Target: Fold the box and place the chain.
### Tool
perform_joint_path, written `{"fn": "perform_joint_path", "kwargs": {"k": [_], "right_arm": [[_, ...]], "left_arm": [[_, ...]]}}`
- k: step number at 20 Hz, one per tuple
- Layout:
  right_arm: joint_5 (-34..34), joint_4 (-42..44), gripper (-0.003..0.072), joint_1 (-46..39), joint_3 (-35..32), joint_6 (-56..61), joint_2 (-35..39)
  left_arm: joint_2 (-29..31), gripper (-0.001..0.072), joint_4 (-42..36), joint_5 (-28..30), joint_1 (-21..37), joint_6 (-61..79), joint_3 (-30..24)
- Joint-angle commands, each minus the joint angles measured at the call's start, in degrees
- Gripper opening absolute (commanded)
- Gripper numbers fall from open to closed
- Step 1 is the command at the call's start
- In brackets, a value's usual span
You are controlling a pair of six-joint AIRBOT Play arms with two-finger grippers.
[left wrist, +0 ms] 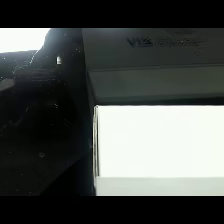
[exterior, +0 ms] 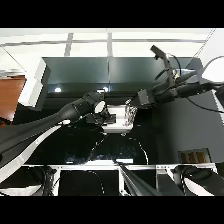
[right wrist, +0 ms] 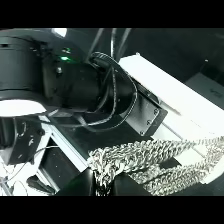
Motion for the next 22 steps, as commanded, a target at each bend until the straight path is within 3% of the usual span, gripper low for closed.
{"fn": "perform_joint_path", "kwargs": {"k": [1,7,11,17,19,22], "right_arm": [[-5.68,-0.48,0.0015,2.01,-3.15,0.17,-0.39],[-6.80,-3.63,0.0016,2.08,-4.98,1.53,-1.64],[-14.95,-3.30,0.0016,4.07,-11.26,2.99,-2.27],[-20.09,-3.52,0.0021,5.29,-12.28,2.95,-4.24],[-19.76,-3.69,0.0327,5.11,-12.28,2.95,-4.24],[-16.98,-6.88,0.0324,0.20,-12.13,2.97,-3.17]], "left_arm": [[-0.02,0.0027,0.00,0.02,0.02,0.02,0.02],[-0.02,0.0027,0.00,0.00,0.04,0.02,0.02],[-0.02,0.0027,0.00,0.02,0.04,0.02,0.02],[-0.02,0.0027,0.00,0.02,0.04,0.02,0.02],[-0.02,0.0027,0.00,0.02,0.04,0.02,0.02],[-0.02,0.0027,-0.11,-0.46,0.00,0.02,0.02]]}}
